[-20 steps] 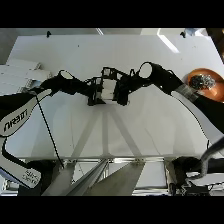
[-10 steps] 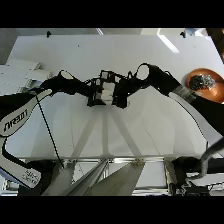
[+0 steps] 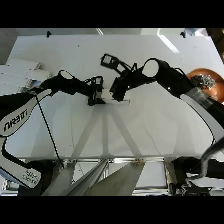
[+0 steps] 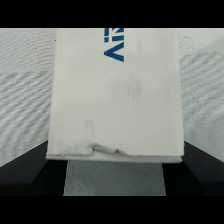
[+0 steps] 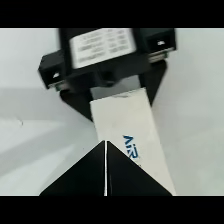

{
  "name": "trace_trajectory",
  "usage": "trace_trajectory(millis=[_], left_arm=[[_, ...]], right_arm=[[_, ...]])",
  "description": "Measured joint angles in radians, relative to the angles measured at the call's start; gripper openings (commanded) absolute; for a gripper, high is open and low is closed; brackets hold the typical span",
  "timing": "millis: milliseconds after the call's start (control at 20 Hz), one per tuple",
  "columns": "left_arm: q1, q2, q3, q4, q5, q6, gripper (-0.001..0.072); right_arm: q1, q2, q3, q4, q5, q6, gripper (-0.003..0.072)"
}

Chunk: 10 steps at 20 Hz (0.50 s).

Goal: Fold the box and place the chain.

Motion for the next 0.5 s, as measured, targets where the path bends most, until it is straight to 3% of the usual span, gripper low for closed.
trace_trajectory(millis=[250, 500], left_arm=[[0.0, 0.0, 0.0, 0.001, -0.002, 0.002, 0.0296], [0.0, 0.0, 0.0, 0.002, -0.002, 0.002, 0.0296]], right_arm=[[-0.048, -0.041, -0.016, 0.034, -0.019, 0.327, 0.0013], [-0.056, -0.156, -0.021, 0.178, -0.023, 0.425, 0.0012]])
